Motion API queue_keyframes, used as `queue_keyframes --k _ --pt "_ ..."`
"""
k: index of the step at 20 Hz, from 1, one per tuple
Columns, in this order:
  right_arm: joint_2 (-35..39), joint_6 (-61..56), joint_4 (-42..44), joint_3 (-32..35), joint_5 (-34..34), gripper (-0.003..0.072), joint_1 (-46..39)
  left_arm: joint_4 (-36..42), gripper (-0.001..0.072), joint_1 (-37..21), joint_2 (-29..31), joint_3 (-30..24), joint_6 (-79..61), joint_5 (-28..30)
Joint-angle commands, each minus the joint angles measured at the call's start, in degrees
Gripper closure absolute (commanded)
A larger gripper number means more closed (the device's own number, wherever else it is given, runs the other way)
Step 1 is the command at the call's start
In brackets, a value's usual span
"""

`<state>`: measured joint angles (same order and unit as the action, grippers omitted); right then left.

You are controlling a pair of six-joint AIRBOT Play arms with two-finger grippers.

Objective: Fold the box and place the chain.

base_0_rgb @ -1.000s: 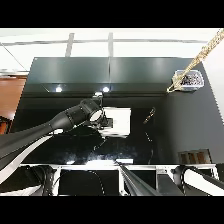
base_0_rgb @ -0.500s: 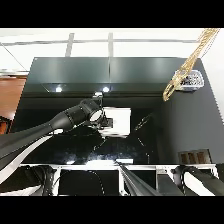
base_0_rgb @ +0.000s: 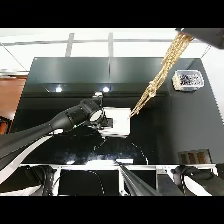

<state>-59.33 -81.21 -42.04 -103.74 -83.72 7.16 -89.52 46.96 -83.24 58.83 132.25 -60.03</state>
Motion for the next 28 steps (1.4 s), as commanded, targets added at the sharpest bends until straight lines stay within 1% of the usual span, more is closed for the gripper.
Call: queue_keyframes --k 1,4,8,15,19,22,26,28 --pt "-0.3 0.0 0.2 0.0 -2.7 0.0685 2.3 0.0 0.068 0.0 0.0 0.0 0.0 0.1" --pt "-0.3 0.0 0.5 0.0 -4.9 0.0685 2.6 0.0 0.0681 0.0 0.0 0.0 0.0 0.9" --pt "-0.3 0.0 1.4 0.1 -5.5 0.0685 3.8 0.0 0.068 0.0 0.0 0.0 0.0 1.6" --pt "-1.8 0.1 5.0 0.2 -4.5 0.0685 3.8 0.0 0.0681 0.0 0.0 0.0 0.0 1.6" --pt "-4.3 0.1 4.9 1.0 -4.1 0.0685 7.9 0.0 0.068 0.0 0.0 0.0 0.0 1.5" --pt "-5.5 0.3 1.7 6.9 -2.4 0.0685 10.9 0.0 0.068 0.0 0.0 0.0 0.0 1.5" --pt "-5.5 0.7 0.9 18.6 -0.2 0.0684 11.2 0.0 0.068 0.0 0.0 0.0 0.0 1.5" --pt "-5.5 1.2 1.0 24.1 2.2 0.0684 11.2 0.0 0.068 0.0 0.0 0.0 0.0 1.5"
